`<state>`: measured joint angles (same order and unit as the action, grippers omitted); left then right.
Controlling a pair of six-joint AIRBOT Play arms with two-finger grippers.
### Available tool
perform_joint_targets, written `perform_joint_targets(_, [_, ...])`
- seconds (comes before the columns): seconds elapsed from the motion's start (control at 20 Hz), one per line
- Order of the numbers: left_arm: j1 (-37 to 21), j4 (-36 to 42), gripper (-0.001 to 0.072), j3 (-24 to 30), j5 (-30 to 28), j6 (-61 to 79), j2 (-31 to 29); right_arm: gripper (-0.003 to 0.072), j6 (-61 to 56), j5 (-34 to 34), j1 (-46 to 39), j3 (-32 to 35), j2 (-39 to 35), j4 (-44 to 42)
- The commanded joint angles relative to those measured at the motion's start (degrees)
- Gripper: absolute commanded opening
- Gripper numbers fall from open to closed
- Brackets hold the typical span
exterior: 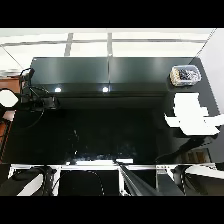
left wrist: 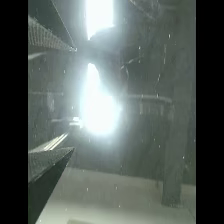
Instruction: Fold the box and place the chain.
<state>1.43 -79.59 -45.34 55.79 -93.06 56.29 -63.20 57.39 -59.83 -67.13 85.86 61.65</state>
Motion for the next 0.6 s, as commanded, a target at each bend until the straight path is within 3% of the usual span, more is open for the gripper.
perform_joint_targets(0.0, [0.04,2.62,0.0708,-0.28,0.17,-0.48,0.33,0.0720,17.18,16.06,-1.36,-7.54,9.88,-6.60])
perform_joint_targets(0.15, [0.04,3.87,0.0708,-0.28,0.15,-0.48,0.33,0.0720,21.66,17.03,1.55,-7.74,10.78,-4.83])
perform_joint_targets(0.2, [0.07,3.85,0.0708,-0.28,0.17,-0.50,0.33,0.0637,21.70,17.44,2.14,-7.74,10.78,-3.96])
perform_joint_targets(0.25, [0.07,3.82,0.0708,-0.28,0.20,-0.48,0.33,0.0488,21.68,17.99,2.67,-7.74,10.78,-3.43])
perform_joint_targets(0.3, [0.07,3.82,0.0708,-0.28,0.17,-0.48,0.33,0.0386,21.68,18.91,3.04,-7.74,10.73,-2.89])
perform_joint_targets(0.4, [0.07,3.85,0.0708,-0.28,0.22,-0.46,0.35,0.0244,21.16,20.94,3.65,-7.72,9.62,0.15])
perform_joint_targets(0.45, [0.07,3.82,0.0708,-0.28,0.20,-0.46,0.35,0.0053,20.55,20.94,3.89,-7.72,8.33,1.18])
perform_joint_targets(0.55, [0.07,3.80,0.0708,-0.28,0.20,-0.44,0.35,0.0011,19.74,21.09,4.00,-7.56,4.98,-0.26])
